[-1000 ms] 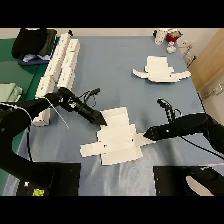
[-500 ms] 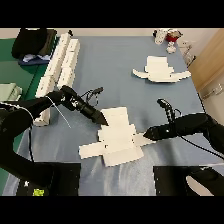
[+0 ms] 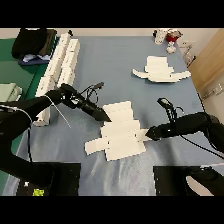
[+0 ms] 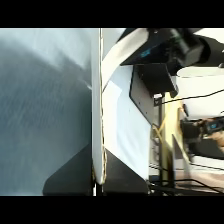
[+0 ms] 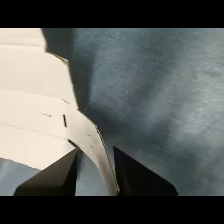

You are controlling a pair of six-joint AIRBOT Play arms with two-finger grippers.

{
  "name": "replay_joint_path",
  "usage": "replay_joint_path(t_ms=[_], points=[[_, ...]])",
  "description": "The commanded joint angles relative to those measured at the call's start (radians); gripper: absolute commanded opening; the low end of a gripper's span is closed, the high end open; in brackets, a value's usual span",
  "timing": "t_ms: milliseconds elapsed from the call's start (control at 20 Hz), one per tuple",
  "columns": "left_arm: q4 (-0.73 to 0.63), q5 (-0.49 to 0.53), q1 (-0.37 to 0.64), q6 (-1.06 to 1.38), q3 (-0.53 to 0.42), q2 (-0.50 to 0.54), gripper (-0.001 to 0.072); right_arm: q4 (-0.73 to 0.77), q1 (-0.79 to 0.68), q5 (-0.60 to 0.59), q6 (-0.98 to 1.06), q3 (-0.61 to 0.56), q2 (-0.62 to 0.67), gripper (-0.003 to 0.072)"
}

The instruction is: Fold the box.

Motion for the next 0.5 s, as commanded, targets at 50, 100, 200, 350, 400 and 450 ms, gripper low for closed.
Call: replay_joint_path(t_ms=[50, 100, 200, 350, 400, 450], points=[[0.021, 0.098, -0.034, 0.161, -0.002, 0.092, 0.0011, -0.394, -0.001, 0.053, 0.252, 0.057, 0.0, 0.0361], [0.05, 0.119, -0.052, 0.18, -0.004, 0.116, 0.0011, -0.447, -0.001, 0.054, 0.319, 0.084, 0.0, 0.0449], [0.077, 0.189, -0.09, 0.23, -0.027, 0.171, 0.001, -0.46, -0.001, 0.053, 0.34, 0.139, 0.0, 0.0558], [0.079, 0.33, -0.144, 0.309, -0.108, 0.281, 0.0009, -0.459, -0.001, 0.051, 0.367, 0.219, 0.0, 0.0559], [0.069, 0.381, -0.162, 0.315, -0.146, 0.329, 0.0009, -0.473, -0.001, 0.054, 0.402, 0.24, 0.0, 0.0558], [0.057, 0.445, -0.186, 0.325, -0.192, 0.388, 0.0009, -0.486, -0.001, 0.06, 0.422, 0.253, 0.0, 0.0558]])
